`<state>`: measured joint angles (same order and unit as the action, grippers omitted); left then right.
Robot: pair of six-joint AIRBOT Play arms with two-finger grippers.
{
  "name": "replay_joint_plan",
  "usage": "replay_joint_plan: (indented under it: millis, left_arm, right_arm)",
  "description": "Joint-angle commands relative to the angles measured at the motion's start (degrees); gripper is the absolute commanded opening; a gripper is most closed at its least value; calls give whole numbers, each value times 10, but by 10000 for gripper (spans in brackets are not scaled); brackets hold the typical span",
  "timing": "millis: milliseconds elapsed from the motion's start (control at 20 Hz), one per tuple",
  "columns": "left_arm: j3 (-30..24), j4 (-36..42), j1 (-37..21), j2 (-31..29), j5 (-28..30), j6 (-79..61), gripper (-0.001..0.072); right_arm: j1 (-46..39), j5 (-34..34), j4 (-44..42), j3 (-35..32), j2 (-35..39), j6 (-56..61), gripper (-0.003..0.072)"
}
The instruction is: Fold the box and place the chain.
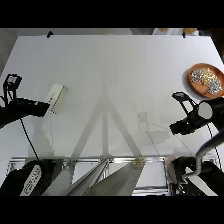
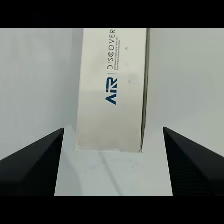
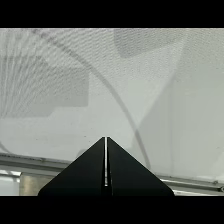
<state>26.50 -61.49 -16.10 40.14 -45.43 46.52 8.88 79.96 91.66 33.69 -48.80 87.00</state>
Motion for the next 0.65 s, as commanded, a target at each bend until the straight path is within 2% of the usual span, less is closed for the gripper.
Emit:
replay_joint_plan:
  millis: [0, 250, 600]
  left_arm:
    - [0, 0, 8, -36, -21, 0, 693]
    - [0, -1, 41, -34, -19, 0, 693]
    - [0, -1, 42, -34, 0, 0, 692]
  right_arm:
    - [0, 0, 0, 0, 0, 0, 15]
    - [0, 0, 0, 0, 0, 0, 15]
    - [0, 0, 0, 0, 0, 0, 15]
